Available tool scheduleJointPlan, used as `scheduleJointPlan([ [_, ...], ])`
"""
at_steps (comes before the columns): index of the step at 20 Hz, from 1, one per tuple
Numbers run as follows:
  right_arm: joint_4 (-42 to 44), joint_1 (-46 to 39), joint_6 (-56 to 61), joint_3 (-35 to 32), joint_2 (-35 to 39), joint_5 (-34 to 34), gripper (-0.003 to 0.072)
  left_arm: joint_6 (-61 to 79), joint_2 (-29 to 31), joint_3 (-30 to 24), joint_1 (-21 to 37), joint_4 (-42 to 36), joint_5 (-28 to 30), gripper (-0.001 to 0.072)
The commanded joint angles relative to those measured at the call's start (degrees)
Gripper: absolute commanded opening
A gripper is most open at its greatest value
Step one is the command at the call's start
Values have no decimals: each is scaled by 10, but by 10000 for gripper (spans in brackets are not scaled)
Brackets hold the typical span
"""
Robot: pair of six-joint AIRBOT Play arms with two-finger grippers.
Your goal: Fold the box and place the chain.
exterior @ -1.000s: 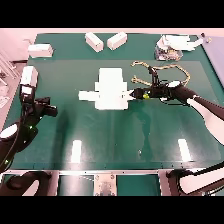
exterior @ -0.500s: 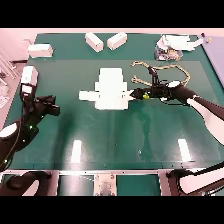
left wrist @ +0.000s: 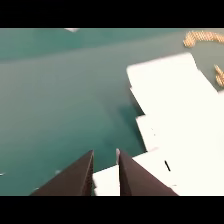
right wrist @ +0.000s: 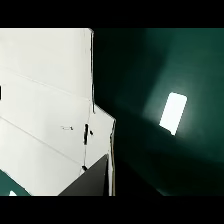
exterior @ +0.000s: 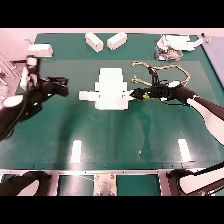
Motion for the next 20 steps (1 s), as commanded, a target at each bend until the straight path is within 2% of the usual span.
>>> scheduleJointPlan([
  [1, 0, 1, 0, 0, 0, 0, 8, -116, -158, 115, 0, 188, -118, 199],
  [3, 0, 1, 0, 0, 0, 1, 8, -119, -201, 145, 0, 176, -113, 198],
  [4, 0, 1, 0, 0, 0, 1, 8, -144, -202, 149, 0, 171, -144, 198],
  [6, 0, 1, 0, 0, 0, 1, 8, -122, -205, 163, 2, 176, -169, 198],
  [7, 0, 1, 0, 0, 0, 1, 9, -132, -214, 180, 12, 192, -202, 197],
  [10, 0, 1, 0, 0, 0, 1, 9, -172, -286, 275, 66, 202, -363, 190],
  [12, 0, 1, 0, 0, 0, 1, 9, -186, -327, 333, 86, 202, -409, 190],
  [16, 0, 1, 0, 0, 0, 1, 9, -196, -404, 430, 84, 202, -470, 195],
  [17, 0, 1, 0, 0, 0, 1, 9, -202, -425, 455, 83, 202, -485, 265],
  [20, 0, 1, 0, 0, -1, 0, 9, -231, -482, 513, 83, 185, -515, 312],
])
